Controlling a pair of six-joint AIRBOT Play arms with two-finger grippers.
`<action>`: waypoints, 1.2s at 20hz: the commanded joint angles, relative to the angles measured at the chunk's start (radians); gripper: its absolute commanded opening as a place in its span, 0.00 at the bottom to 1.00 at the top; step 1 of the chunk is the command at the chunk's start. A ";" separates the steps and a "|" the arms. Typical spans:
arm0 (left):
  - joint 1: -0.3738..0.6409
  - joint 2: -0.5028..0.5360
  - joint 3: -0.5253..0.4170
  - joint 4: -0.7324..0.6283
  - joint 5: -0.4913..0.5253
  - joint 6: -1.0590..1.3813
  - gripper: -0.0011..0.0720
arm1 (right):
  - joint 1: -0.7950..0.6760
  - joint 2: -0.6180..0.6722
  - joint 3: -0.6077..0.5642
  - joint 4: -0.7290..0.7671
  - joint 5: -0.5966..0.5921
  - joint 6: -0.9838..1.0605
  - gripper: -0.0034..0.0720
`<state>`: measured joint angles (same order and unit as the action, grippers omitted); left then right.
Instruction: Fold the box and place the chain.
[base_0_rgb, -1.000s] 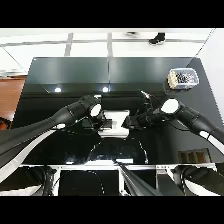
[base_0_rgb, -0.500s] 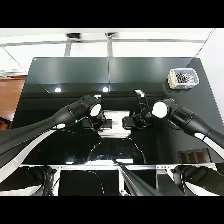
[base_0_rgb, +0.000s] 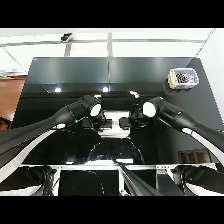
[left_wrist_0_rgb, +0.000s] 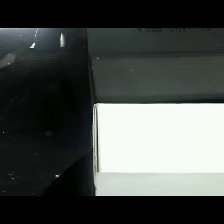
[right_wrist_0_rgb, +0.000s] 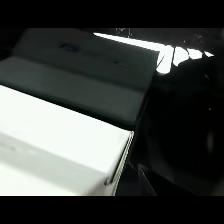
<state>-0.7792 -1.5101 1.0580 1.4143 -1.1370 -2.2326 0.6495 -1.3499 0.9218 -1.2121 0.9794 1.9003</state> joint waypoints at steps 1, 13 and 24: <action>-0.001 -0.001 0.000 -0.006 -0.001 0.000 0.06 | 0.053 -0.067 0.075 -0.136 0.106 0.121 0.68; -0.001 -0.001 0.000 -0.006 0.000 0.000 0.06 | 0.092 -0.079 0.095 -0.199 0.109 0.300 0.36; -0.001 -0.001 0.000 -0.006 0.002 0.003 0.06 | 0.092 -0.080 0.095 -0.158 0.121 0.291 0.47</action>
<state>-0.7795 -1.5112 1.0580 1.4071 -1.1370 -2.2284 0.7410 -1.4300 1.0153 -1.3827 1.0973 2.1883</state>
